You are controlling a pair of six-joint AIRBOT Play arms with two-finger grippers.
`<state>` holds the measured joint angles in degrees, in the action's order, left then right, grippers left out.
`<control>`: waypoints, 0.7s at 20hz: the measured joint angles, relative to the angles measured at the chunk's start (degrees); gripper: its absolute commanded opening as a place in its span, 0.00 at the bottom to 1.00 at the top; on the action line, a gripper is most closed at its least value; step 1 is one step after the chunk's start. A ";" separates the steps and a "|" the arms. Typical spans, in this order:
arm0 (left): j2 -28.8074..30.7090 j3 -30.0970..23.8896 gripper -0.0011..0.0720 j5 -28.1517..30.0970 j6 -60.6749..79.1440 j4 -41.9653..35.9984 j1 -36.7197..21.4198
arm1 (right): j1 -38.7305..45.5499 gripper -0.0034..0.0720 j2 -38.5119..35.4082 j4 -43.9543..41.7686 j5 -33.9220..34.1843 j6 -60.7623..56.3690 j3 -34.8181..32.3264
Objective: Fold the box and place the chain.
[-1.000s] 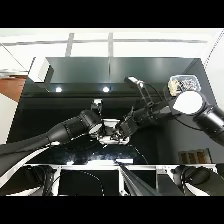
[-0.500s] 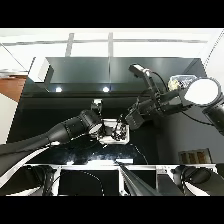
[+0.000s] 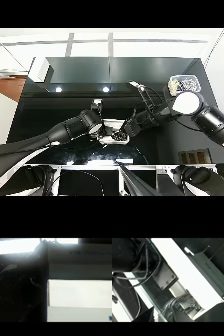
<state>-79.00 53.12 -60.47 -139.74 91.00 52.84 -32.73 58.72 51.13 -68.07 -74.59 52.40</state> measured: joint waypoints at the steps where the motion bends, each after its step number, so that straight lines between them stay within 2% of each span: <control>1: 0.00 0.00 0.05 0.00 0.00 0.00 0.00 | 0.44 0.55 -0.02 0.20 -0.07 0.02 -0.24; 7: 0.00 0.00 0.05 0.07 0.00 0.00 0.00 | 10.56 0.55 -3.26 6.97 -8.02 0.00 -0.55; 8: 0.00 0.02 0.14 0.09 0.00 0.00 0.00 | 12.52 0.55 -3.98 8.96 -9.14 0.02 -0.55; 10: 0.00 0.42 0.68 -0.42 0.00 -0.22 0.00 | 15.67 0.55 -4.83 11.69 -10.58 0.02 -0.55; 11: 0.00 0.81 0.71 -0.74 -0.09 -0.31 0.00 | 16.70 0.55 -5.07 12.57 -10.93 0.02 -0.57; 14: 0.04 3.39 0.71 -3.76 0.42 -0.39 0.00 | 18.49 0.55 -5.51 14.03 -11.39 0.04 -0.59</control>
<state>-78.96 56.51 -64.23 -139.33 90.61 52.84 -14.24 53.21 65.17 -79.46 -74.54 51.81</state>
